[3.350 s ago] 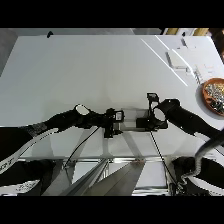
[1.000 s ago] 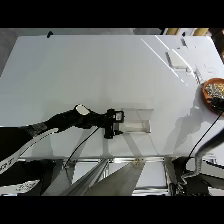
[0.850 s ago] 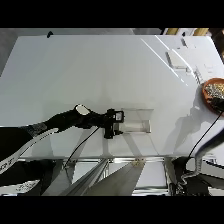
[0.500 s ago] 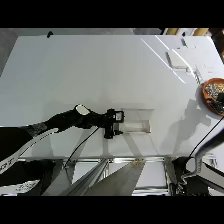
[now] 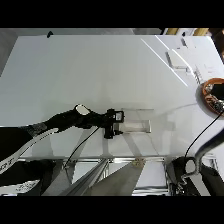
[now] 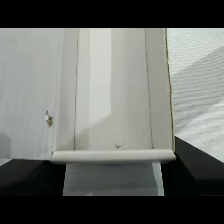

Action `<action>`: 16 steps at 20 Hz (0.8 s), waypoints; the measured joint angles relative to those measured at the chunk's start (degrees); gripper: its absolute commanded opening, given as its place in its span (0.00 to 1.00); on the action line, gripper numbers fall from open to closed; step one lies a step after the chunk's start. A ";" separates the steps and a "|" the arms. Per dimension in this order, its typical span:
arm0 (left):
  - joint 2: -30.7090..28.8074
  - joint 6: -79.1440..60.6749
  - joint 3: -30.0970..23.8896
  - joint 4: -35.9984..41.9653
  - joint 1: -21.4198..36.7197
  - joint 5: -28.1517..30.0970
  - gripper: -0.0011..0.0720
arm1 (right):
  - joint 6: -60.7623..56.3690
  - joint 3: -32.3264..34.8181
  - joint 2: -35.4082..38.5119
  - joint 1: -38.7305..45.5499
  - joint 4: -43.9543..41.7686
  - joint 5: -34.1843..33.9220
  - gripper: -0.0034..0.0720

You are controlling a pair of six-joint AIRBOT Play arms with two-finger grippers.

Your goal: Fold the box and place the chain.

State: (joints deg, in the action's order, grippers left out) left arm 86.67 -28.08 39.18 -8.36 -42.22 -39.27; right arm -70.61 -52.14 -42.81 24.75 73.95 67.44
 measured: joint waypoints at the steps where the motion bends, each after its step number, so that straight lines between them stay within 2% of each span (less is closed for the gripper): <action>1: 0.00 0.02 0.00 0.00 0.00 0.00 0.39 | 0.02 0.00 2.60 -2.43 -0.79 1.75 0.07; 5: 0.00 0.00 0.00 0.00 0.00 0.00 0.39 | -0.52 0.00 10.91 -12.85 -3.89 7.76 0.07; 8: 0.00 0.02 0.00 0.00 0.00 0.00 0.39 | -1.86 0.11 14.14 -21.73 -6.38 9.44 0.07; 12: 0.00 0.00 -0.02 0.00 0.00 0.00 0.39 | -2.67 1.97 15.52 -34.32 -9.73 9.14 0.07; 16: 0.00 0.02 0.00 0.00 0.00 0.00 0.39 | -2.80 5.38 15.78 -44.74 -12.41 5.51 0.07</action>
